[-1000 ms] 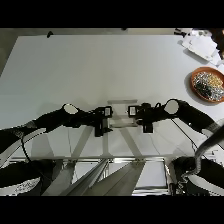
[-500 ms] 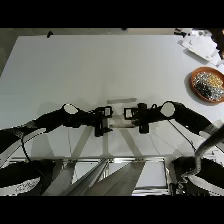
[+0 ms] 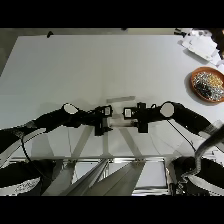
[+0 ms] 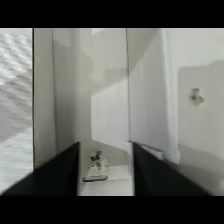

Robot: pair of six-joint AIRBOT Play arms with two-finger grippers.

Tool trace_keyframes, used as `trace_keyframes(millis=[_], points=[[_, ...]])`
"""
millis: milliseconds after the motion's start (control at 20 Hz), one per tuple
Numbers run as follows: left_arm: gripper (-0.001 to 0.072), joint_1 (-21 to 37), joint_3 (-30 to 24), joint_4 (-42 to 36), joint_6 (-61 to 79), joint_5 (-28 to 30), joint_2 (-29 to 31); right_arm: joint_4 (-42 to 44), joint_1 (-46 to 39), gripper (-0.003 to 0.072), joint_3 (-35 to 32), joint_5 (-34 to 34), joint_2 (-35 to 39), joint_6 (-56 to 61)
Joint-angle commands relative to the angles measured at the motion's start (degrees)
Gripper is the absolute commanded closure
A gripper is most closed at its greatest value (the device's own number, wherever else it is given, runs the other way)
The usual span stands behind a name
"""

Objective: Fold the box and place the chain.

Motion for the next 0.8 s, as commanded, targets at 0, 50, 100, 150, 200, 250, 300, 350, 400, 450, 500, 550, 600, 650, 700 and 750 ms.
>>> trace_keyframes(millis=[0,50,100,150,200,250,300,350,400,450,500,550,600,650,700,750], points=[[0.0698,0.0,0.0,0.1,0.1,-0.1,0.0,0.0,0.0,0.0672,0.0,0.3,0.2,0.3],[0.0698,0.0,0.0,0.1,0.1,-0.1,0.0,-0.1,0.0,0.0675,0.0,0.2,0.9,0.3],[0.0698,0.0,0.0,0.1,0.1,-0.1,0.0,-0.7,0.0,0.0675,0.0,0.0,1.9,0.4],[0.0698,0.0,0.0,0.1,0.1,-0.1,0.0,-2.1,0.0,0.0675,0.0,0.0,3.4,0.4],[0.0698,0.0,0.0,0.1,0.1,-0.1,0.0,-3.9,0.0,0.0675,0.0,0.1,5.1,1.0],[0.0698,0.0,0.0,0.1,0.1,-0.1,0.0,-5.7,0.0,0.0674,0.0,0.2,7.1,3.2],[0.0698,0.0,0.0,0.1,0.1,-0.1,0.0,-7.6,-0.1,0.0674,0.0,0.4,9.3,5.8],[0.0698,0.0,0.0,0.1,0.1,-0.1,0.0,-8.5,-0.7,0.0674,0.0,1.2,11.8,8.4],[0.0698,0.0,0.0,0.1,0.1,-0.1,0.0,-8.6,-1.7,0.0674,0.0,2.7,14.4,10.8],[0.0698,0.0,0.0,0.1,0.1,-0.1,0.0,-8.5,-2.8,0.0674,0.0,4.7,17.1,14.8],[0.0698,0.0,0.0,0.1,0.1,-0.1,0.0,-7.6,-4.4,0.0674,0.0,6.7,20.5,22.1],[0.0698,0.0,0.0,0.1,0.1,-0.1,0.0,-6.9,-6.5,0.0674,0.0,8.8,23.8,30.8],[0.0698,0.0,0.0,0.1,0.1,-0.1,0.0,-7.0,-9.3,0.0674,0.0,11.4,27.4,41.0],[0.0698,0.0,0.0,0.1,0.1,-0.1,0.0,-7.7,-12.6,0.0674,0.0,14.1,30.4,49.2],[0.0698,0.0,0.0,0.1,0.1,-0.1,0.0,-8.9,-16.7,0.0674,0.0,17.4,33.1,55.6],[0.0698,0.0,0.0,0.1,0.1,-0.1,0.0,-10.7,-20.7,0.0674,0.0,20.3,35.1,60.1]])
